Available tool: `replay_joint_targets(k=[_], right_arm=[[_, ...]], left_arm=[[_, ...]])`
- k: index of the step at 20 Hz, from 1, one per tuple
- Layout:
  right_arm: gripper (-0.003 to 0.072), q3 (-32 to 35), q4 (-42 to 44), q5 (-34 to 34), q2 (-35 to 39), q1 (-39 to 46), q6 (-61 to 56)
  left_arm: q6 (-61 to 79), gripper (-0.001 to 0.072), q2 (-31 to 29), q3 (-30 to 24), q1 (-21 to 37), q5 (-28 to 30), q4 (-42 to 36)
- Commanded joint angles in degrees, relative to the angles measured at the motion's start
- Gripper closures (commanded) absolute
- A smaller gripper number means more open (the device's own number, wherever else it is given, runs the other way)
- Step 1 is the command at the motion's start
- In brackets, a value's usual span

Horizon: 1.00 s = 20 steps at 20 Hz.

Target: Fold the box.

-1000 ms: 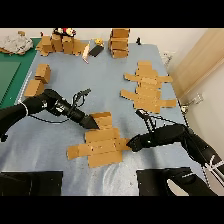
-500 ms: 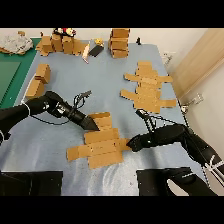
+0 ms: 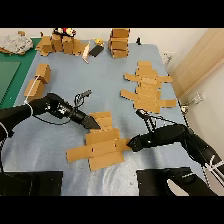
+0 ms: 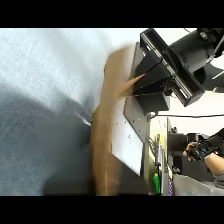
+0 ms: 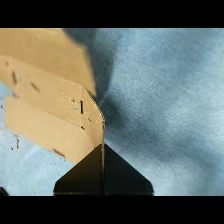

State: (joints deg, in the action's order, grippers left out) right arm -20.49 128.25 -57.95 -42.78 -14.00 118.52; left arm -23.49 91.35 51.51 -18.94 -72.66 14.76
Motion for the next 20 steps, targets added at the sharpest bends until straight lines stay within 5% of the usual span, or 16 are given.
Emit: replay_joint_targets(k=[1, 5, 8, 12, 20], right_arm=[[0.0683, 0.02, -0.35, 0.07, 0.0, -0.07, -0.07], [0.0679, 0.02, -0.76, 0.5, 0.0, -0.07, -0.2], [0.0338, -0.04, -2.38, 2.36, 0.0, -0.04, -2.89], [0.0337, -3.5, -11.04, 3.1, 0.2, 3.34, -16.24], [0.0338, -11.26, -13.99, 2.43, 3.74, 8.07, -23.69]], left_arm=[[0.92, 0.0698, 0.26, -0.04, 0.04, -1.6, 0.79], [2.99, 0.0698, 0.26, -0.02, 0.04, -2.89, 1.18], [4.46, 0.0699, 0.26, 0.24, -0.02, -1.73, 1.11], [6.01, 0.0699, -1.66, 1.7, -0.35, 0.44, 1.14], [26.01, 0.0699, -10.73, 1.14, -10.6, 22.82, 1.14]])
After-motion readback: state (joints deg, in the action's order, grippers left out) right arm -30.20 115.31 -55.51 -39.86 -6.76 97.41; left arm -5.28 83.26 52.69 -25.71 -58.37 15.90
